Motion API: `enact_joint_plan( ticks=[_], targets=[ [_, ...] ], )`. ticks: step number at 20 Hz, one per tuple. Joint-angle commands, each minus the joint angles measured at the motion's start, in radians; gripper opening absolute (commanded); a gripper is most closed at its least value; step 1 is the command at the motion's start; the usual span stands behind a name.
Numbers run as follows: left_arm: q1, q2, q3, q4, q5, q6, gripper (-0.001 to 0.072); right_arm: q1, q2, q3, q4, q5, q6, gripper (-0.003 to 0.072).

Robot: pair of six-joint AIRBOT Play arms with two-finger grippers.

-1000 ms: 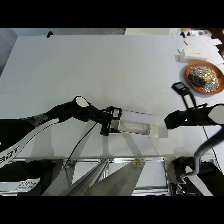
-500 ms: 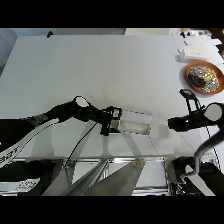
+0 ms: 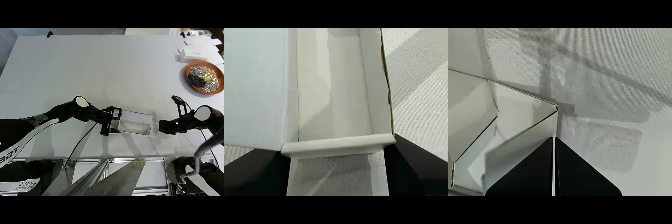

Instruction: Fold the box and place the chain.

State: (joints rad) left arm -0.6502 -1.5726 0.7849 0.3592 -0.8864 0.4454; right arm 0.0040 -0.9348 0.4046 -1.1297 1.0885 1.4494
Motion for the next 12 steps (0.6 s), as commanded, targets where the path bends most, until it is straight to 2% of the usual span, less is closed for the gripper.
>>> enact_joint_plan(
  ticks=[1,5,9,12],
  targets=[
    [0.000,0.001,0.000,0.000,0.000,0.000,0.0208,0.000,-0.022,-0.020,0.039,-0.024,-0.020,0.0022],
    [0.001,0.001,0.000,0.000,0.000,0.000,0.0208,0.000,-0.021,-0.020,0.076,-0.015,-0.063,0.0022],
    [0.001,0.001,0.000,0.000,0.000,0.000,0.0208,0.000,0.019,-0.020,-0.066,0.005,0.007,0.0022],
    [0.000,0.001,0.000,0.000,0.000,0.000,0.0208,0.000,0.029,-0.020,-0.098,0.014,0.037,0.0022]
  ],
)
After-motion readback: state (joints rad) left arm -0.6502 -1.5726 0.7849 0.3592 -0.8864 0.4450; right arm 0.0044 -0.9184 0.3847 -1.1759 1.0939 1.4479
